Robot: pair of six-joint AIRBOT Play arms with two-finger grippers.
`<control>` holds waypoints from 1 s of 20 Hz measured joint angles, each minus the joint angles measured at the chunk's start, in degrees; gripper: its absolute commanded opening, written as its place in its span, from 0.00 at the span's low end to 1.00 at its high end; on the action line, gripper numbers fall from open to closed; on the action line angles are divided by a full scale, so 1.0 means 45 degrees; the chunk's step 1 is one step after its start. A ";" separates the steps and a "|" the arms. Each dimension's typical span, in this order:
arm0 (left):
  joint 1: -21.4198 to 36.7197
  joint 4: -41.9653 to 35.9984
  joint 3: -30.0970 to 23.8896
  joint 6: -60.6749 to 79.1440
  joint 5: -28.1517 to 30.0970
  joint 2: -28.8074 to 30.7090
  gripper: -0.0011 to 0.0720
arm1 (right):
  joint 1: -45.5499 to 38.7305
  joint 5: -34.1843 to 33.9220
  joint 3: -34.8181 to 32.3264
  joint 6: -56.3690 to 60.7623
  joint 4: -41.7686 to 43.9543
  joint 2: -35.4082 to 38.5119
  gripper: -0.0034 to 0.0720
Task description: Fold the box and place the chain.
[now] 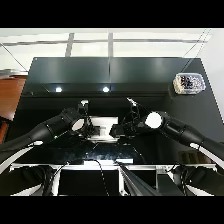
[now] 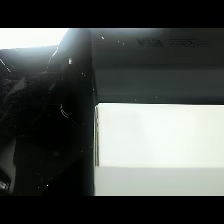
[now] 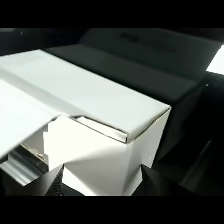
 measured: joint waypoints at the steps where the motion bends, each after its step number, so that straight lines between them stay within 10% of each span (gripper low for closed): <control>1: 0.0000 0.0000 0.0000 0.0010 0.0000 0.0000 0.06 | 0.0112 0.0029 0.0117 0.0296 -0.0306 -0.0019 0.60; 20: 0.0000 0.0005 0.0000 0.0058 0.0005 0.0000 0.06 | 0.1219 0.0661 0.1593 0.4299 -0.4357 -0.0874 0.44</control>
